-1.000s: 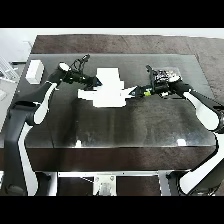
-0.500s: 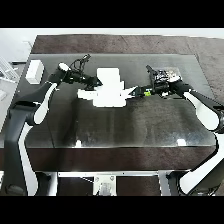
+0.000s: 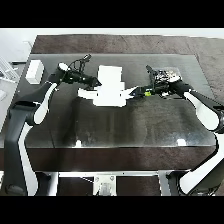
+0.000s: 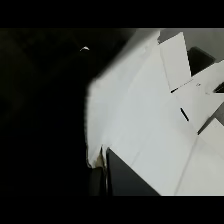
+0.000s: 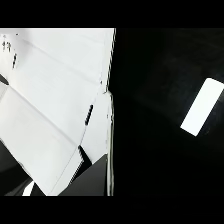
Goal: Fold the box and place the chain.
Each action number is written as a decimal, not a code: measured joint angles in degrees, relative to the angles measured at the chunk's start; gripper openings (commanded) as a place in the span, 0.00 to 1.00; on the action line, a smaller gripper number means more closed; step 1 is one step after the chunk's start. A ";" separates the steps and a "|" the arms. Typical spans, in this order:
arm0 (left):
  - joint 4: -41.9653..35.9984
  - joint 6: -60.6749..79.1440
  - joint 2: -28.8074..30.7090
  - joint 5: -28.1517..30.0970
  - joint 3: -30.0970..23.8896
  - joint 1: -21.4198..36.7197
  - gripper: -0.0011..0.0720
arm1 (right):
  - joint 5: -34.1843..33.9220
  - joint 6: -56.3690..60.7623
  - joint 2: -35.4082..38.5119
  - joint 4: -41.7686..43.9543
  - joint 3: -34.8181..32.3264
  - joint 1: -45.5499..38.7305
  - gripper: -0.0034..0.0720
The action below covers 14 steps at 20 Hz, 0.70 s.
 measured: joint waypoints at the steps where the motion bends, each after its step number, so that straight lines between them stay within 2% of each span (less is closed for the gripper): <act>1: -0.26 1.36 -0.13 -0.50 0.00 0.00 0.04 | 0.02 0.00 0.02 0.02 0.00 0.00 0.06; 3: -1.38 4.59 -0.42 -1.88 -0.07 0.00 0.04 | 0.07 -0.39 0.00 0.35 0.00 -0.04 0.35; 9: -6.97 17.97 -0.66 -6.69 -0.13 0.76 0.03 | 1.11 -2.03 0.50 2.14 0.39 -3.43 0.36; 14: -13.70 31.78 -0.70 -11.21 -1.90 2.05 0.03 | 1.31 -5.60 0.87 9.33 0.46 -8.98 0.36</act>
